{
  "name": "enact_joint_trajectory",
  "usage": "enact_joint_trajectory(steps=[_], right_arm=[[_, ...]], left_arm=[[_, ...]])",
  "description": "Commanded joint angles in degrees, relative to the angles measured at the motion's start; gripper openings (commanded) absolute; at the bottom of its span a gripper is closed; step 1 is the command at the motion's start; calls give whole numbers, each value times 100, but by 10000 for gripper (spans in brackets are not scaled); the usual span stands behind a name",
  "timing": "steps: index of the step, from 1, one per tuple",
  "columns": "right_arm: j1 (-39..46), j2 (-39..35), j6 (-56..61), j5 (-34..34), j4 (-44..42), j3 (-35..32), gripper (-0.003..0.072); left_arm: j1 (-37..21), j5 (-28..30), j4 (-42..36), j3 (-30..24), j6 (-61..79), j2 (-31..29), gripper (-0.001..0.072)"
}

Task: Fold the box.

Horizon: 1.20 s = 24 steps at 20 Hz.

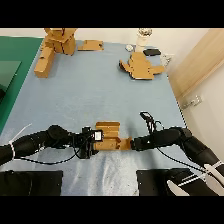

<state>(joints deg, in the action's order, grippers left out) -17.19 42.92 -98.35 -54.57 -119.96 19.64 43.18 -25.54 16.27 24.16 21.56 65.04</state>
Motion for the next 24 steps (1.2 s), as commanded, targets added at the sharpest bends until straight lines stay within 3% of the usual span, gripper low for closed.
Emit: enact_joint_trajectory(steps=[1, 9, 15, 19, 24], right_arm=[[-4, 24, -455, -22, -153, 2, 4], [11, 35, -153, 98, 872, -4, 5], [9, 328, -275, 328, 595, -11, 4], [9, 680, -815, 387, -247, 4, 5], [9, 262, -769, 85, -243, 9, 4]], left_arm=[[4, -7, 0, 7, 0, 4, 589], [4, -9, 0, 7, 0, 4, 590], [4, -11, 0, 7, 0, 4, 590], [4, -13, 0, 7, 0, 2, 590], [4, -13, 0, 7, 0, 2, 589]])
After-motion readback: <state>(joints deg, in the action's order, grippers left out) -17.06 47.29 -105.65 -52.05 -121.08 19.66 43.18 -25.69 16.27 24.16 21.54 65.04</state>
